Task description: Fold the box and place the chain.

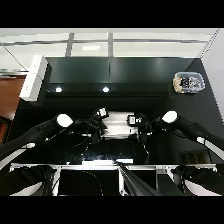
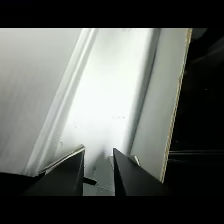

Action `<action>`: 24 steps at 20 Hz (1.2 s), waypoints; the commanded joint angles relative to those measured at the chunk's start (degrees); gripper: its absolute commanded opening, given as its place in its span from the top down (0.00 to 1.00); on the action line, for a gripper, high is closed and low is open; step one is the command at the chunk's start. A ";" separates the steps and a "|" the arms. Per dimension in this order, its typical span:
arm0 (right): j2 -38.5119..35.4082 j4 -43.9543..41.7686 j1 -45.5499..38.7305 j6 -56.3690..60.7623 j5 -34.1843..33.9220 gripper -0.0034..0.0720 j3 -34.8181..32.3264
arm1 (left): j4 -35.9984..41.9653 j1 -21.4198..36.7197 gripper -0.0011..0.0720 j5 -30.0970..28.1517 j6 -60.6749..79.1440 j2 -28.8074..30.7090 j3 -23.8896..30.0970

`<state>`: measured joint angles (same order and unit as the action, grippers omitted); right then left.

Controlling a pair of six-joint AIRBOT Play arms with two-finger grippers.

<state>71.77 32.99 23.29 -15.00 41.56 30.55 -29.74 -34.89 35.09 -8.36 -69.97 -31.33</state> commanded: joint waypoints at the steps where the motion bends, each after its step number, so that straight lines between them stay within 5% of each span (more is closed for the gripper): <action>1: 0.00 -0.02 0.04 0.02 -0.02 0.41 -0.02 | -0.42 0.11 0.78 1.20 0.02 0.04 -0.09; 2: 0.00 -0.02 0.04 0.02 -0.02 0.41 -0.02 | -2.34 0.48 0.95 2.43 -0.04 0.70 -0.17; 7: 0.00 -0.02 0.04 0.02 -0.02 0.41 -0.02 | -24.48 8.74 0.95 6.27 -30.16 11.80 -0.50; 10: 0.02 -0.02 0.04 0.02 -0.02 0.41 -0.02 | -31.61 21.99 0.95 11.32 -61.29 16.94 -0.42; 13: 0.00 -0.02 0.04 0.02 -0.02 0.41 -0.02 | -30.14 32.74 0.95 16.98 -65.53 16.35 1.01; 16: 0.00 -0.02 0.04 0.00 -0.02 0.41 -0.02 | -20.50 37.13 0.95 19.34 -75.63 13.03 5.07; 24: 0.00 -0.02 0.04 0.00 -0.02 0.41 -0.02 | 2.49 33.48 0.95 28.96 -54.62 -7.28 5.53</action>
